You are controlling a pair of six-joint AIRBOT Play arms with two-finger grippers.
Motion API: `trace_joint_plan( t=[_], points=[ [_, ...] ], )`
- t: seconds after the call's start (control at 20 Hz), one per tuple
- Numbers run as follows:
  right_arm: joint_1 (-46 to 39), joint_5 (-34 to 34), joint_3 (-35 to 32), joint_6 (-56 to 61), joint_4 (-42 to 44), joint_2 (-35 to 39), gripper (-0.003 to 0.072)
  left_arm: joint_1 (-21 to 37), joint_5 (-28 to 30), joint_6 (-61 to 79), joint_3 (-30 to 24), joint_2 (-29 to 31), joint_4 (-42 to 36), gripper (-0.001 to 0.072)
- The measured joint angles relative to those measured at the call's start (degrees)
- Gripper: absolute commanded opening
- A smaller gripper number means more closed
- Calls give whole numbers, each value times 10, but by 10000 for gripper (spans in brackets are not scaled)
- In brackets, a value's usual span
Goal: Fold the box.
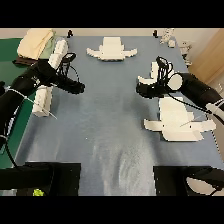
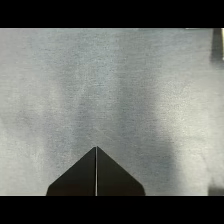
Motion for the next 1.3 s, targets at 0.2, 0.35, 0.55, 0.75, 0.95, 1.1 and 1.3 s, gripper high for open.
trace_joint_plan(
  t=[0.2, 0.35, 0.55, 0.75, 0.95, 1.1, 1.3],
  points=[
    [0, 0, 0, 0, 0, 0, 6, 0, 0, 0, 0, 0, 0, 16],
    [0, 0, 0, 0, 0, 0, 6, 0, 0, 0, 0, 0, 0, 17],
    [0, 0, 0, 0, 0, 0, 6, 0, 0, 0, 0, 0, 0, 17],
    [0, -5, 0, 0, 0, 0, 6, 0, 0, 0, 0, 0, 0, 16],
    [0, -5, 0, 1, 3, 0, 5, 0, 0, 0, 0, 0, 0, 16],
    [-2, -12, 2, 25, 21, -2, 94, 0, 0, 0, 0, 0, 0, 16],
    [-75, 68, 60, 41, 0, -6, 183, 0, 10, 0, 0, 0, 0, 16]
  ],
)
